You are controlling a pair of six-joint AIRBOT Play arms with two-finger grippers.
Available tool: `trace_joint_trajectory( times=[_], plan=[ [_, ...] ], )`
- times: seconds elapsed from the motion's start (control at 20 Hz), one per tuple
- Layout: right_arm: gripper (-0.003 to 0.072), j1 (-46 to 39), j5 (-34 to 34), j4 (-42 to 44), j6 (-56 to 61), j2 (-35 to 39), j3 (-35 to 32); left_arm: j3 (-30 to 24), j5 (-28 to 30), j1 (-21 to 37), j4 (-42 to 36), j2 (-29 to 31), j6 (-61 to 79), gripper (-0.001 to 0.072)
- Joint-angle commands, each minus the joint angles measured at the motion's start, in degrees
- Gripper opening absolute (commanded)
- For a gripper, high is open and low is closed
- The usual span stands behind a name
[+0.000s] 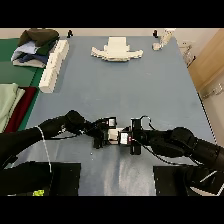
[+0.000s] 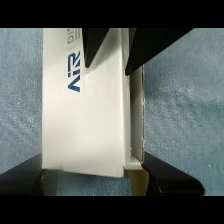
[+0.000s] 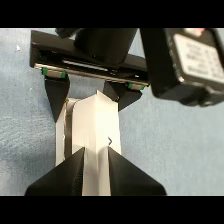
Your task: Fold the box.
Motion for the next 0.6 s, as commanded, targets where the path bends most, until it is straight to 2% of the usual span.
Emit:
trace_joint_trajectory(
  times=[0.0,0.55],
  plan=[
    [0.0212,0.0,-0.5,-0.1,0.2,-0.2,0.0,0.0,-0.1,0.0,0.0,0.0,0.0,0.0499],
    [0.0212,0.5,-2.7,0.8,0.2,-1.8,0.0,0.0,-0.1,0.0,0.0,0.0,0.0,0.0499]
  ],
)
